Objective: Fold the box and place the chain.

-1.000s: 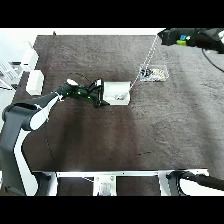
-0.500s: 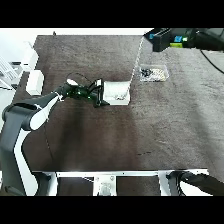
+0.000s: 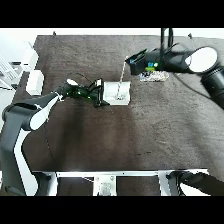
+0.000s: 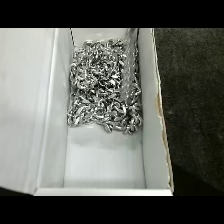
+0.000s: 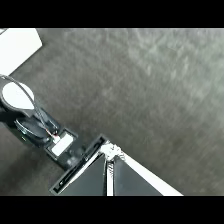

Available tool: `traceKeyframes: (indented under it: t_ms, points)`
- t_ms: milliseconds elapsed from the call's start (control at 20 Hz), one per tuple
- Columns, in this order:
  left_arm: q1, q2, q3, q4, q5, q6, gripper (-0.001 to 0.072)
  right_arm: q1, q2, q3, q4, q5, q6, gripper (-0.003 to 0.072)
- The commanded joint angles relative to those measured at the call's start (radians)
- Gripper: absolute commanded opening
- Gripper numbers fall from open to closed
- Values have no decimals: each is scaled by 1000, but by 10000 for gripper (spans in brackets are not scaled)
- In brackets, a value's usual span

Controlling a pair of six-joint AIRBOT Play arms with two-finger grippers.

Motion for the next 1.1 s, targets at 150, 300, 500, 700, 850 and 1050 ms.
traceKeyframes:
  t_ms: [150,300,500,700,850,1050]
  points:
    - [0,0,0,0,0,0,405,60,-105,-210,34,-215,0,16]
    - [0,0,0,0,0,0,404,60,-245,-275,36,-248,0,15]
    - [0,0,0,0,0,0,404,51,-336,-277,36,-303,0,372]
    - [0,0,0,0,0,0,404,45,-257,-229,36,-307,-12,355]
    - [0,0,0,0,1,0,404,35,-106,-211,31,-307,-41,354]
    - [0,0,0,0,1,0,404,-26,142,-211,-95,-308,-79,59]
